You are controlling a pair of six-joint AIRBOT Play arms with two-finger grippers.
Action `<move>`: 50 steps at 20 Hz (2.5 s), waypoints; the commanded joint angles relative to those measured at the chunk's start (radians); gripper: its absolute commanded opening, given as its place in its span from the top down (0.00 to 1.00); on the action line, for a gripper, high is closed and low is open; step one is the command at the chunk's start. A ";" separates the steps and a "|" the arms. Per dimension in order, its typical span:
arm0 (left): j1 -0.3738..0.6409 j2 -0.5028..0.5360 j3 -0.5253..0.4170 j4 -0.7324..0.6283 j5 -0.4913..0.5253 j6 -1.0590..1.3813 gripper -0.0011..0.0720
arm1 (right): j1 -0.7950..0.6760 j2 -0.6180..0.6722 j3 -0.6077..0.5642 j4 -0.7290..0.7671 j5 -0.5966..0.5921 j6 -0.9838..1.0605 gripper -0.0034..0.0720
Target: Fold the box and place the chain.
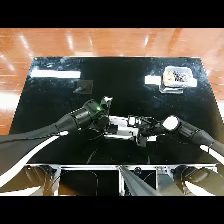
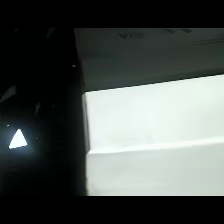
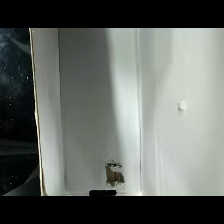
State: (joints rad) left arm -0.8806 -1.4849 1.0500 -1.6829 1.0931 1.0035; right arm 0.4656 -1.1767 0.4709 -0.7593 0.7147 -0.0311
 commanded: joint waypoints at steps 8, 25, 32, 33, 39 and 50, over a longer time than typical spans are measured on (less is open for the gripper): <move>-0.001 -0.003 0.028 -0.021 -0.021 0.014 0.30 | 0.000 0.000 0.000 -0.001 -0.001 -0.002 0.23; -0.030 -0.044 0.081 0.145 0.051 -0.095 0.49 | 0.000 0.000 0.000 -0.001 -0.001 -0.002 0.23; -0.033 -0.078 0.082 0.093 0.048 -0.090 0.51 | 0.000 0.000 0.000 -0.001 -0.001 -0.002 0.23; -0.033 -0.078 0.082 0.093 0.048 -0.090 0.51 | 0.000 0.000 0.000 -0.001 -0.001 -0.002 0.23; -0.033 -0.078 0.082 0.093 0.047 -0.090 0.51 | 0.000 0.000 0.000 -0.001 -0.001 -0.002 0.23; -0.037 -0.078 0.082 0.092 0.047 -0.087 0.83 | 0.000 0.000 0.000 -0.001 -0.001 -0.002 0.23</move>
State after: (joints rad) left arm -0.9161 -1.5623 1.1320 -1.5883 1.1408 0.9134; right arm 0.4656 -1.1767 0.4709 -0.7601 0.7139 -0.0334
